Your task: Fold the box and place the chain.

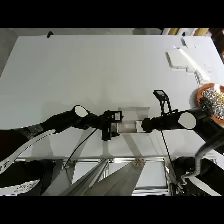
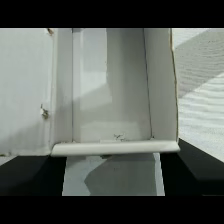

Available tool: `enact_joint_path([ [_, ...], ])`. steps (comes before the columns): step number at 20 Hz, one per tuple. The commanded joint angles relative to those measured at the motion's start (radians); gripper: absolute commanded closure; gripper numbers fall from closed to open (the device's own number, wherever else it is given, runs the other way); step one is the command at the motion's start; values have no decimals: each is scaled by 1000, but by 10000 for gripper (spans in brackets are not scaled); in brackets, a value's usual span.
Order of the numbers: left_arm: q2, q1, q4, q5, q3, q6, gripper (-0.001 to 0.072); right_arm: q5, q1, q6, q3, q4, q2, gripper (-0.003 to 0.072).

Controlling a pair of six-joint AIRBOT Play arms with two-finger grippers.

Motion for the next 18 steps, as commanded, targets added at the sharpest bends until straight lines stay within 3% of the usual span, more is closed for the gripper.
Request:
enact_joint_path([
  [1, 0, 0, 0, 0, 0, 0, 542, -2, 81, 161, 32, -104, -43, 363],
  [10, 1, 0, 0, 1, 0, 0, 542, 67, 177, 373, 135, -254, -211, 369],
  [18, 0, 0, 0, 0, 0, 0, 542, 95, 186, 482, 151, -324, -278, 395],
])
